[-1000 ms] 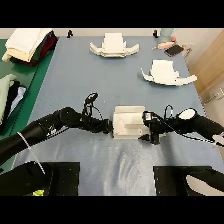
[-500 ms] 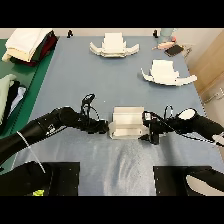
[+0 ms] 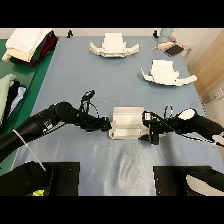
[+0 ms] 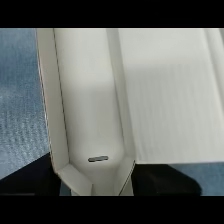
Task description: Fold the box.
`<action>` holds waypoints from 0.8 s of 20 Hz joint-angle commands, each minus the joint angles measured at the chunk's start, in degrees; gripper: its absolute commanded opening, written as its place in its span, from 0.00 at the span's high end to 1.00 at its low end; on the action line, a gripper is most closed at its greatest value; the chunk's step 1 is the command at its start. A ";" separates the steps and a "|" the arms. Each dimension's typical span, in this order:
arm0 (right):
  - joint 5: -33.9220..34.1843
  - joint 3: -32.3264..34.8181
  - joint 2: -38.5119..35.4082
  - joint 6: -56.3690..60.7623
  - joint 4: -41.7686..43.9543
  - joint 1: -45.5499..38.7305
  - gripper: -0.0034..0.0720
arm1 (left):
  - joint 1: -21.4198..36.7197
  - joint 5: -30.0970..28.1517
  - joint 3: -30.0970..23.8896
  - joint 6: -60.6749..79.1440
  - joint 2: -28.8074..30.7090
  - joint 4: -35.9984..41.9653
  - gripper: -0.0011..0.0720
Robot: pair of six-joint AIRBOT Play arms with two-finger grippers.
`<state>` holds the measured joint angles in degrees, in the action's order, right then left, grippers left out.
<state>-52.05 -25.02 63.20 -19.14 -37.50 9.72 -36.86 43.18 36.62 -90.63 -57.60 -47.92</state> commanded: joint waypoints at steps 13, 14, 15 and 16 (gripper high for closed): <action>0.04 -0.04 0.04 0.02 0.00 0.00 0.28 | -1.01 -3.80 0.50 -3.06 -4.96 2.40 0.18; 0.02 -0.04 0.04 0.02 0.00 0.00 0.28 | -2.36 -4.09 0.74 -7.91 -4.96 -1.51 0.18; 0.04 -0.04 0.04 0.02 0.00 0.00 0.28 | -3.98 -4.22 1.36 -12.00 -4.98 -5.66 0.18; 0.04 -0.04 0.04 0.02 0.00 0.00 0.27 | -5.88 -4.17 2.32 -16.06 -5.01 -10.16 0.18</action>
<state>-52.01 -25.02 63.20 -19.14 -37.52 9.72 -39.64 39.66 37.78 -95.55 -62.48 -48.16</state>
